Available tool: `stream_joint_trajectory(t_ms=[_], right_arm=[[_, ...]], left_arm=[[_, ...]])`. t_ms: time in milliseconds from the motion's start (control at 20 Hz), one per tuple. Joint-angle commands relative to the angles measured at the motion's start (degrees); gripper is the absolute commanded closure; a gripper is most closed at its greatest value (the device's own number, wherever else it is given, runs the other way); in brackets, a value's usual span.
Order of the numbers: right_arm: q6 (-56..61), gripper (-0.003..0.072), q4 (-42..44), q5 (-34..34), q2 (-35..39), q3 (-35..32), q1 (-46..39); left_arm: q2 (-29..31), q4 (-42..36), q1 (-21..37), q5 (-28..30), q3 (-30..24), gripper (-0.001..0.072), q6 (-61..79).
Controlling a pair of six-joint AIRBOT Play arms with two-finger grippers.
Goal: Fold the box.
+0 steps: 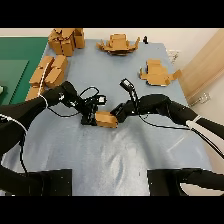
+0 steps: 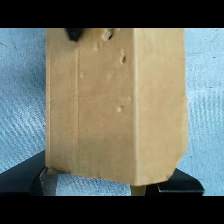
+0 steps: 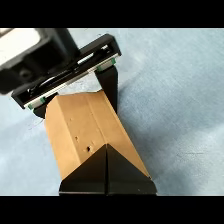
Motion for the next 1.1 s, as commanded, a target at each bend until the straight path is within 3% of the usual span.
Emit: stream_joint_trajectory(t_ms=[0,250,300,350,400,700,950,1000,1050], right_arm=[[-4.48,0.0679,-0.20,2.97,1.22,-1.84,0.44],[-8.81,0.0678,-0.22,2.49,0.50,-0.35,0.48],[-9.14,0.0607,-0.22,2.23,0.52,0.02,0.52],[-11.98,0.0418,-0.15,1.53,0.50,0.28,0.55],[-15.67,0.0397,-0.17,0.31,0.50,0.50,0.55],[-18.93,0.0397,-0.81,-6.82,0.50,0.81,0.55],[-18.93,0.0400,-0.63,-8.09,0.50,0.81,0.55],[-18.91,0.0409,-0.66,-8.07,0.50,0.81,0.55],[-18.91,0.0465,-0.72,-7.98,0.50,0.81,0.55]], left_arm=[[-0.02,0.00,0.02,0.09,0.04,0.0544,-0.02],[-0.02,0.00,0.02,0.13,0.04,0.0543,-0.46],[0.00,-0.02,0.02,0.15,0.04,0.0544,-0.98],[-0.02,0.00,0.02,0.17,0.04,0.0543,-1.27],[-0.02,0.00,0.02,0.13,0.04,0.0544,-1.31],[-0.02,0.00,0.02,0.13,0.04,0.0544,-1.46],[-0.02,0.00,0.02,0.04,0.04,0.0544,-1.46],[-0.02,0.00,0.02,0.04,0.04,0.0544,-1.46],[-0.02,0.00,0.02,0.04,0.04,0.0544,-1.49]])
